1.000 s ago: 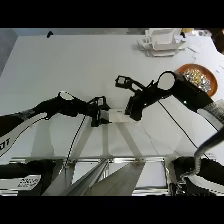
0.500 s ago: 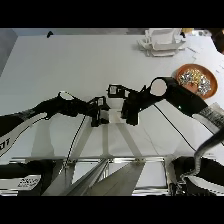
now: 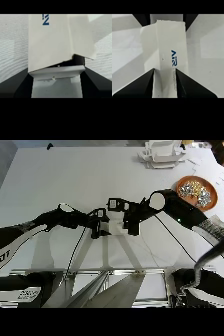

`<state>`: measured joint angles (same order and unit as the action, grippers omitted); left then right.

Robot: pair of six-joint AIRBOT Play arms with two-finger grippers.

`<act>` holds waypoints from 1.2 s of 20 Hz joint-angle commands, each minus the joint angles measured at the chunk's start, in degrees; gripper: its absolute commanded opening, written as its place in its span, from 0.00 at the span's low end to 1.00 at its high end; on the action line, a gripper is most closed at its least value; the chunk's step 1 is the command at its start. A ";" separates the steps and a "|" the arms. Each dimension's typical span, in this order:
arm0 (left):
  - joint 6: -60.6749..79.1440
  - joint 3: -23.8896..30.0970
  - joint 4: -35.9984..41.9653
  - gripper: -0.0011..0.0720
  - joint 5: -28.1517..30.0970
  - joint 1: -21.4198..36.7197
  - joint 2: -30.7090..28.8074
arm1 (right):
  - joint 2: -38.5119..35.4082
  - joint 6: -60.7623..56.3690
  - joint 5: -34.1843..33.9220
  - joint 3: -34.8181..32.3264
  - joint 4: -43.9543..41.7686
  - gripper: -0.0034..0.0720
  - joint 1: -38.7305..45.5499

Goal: Fold the box and place the chain.

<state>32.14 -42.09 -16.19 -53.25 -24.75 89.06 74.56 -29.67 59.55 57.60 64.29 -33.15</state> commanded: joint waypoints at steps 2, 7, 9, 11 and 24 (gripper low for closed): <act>0.15 0.00 -0.11 0.21 -0.11 0.02 -0.04 | -0.04 0.17 -0.81 -0.02 0.39 0.34 -0.07; 0.15 0.00 -0.11 0.21 -0.11 0.02 -0.04 | -0.04 0.17 -0.52 -0.11 0.39 0.21 -0.07; 0.15 0.00 -0.11 0.21 -0.11 0.02 -0.04 | -0.02 0.17 -0.79 -0.46 0.37 0.21 -0.07; 0.15 0.00 -0.11 0.21 -0.11 0.02 -0.04 | -0.02 0.17 -0.94 -0.61 0.37 0.21 -0.07; 0.15 0.00 -0.11 0.21 -0.11 0.02 -0.04 | -0.02 -0.46 -4.61 -3.52 0.35 0.32 -0.11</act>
<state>32.32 -42.13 -16.16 -53.10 -24.69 89.06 74.56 -30.13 54.89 55.09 64.66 -33.21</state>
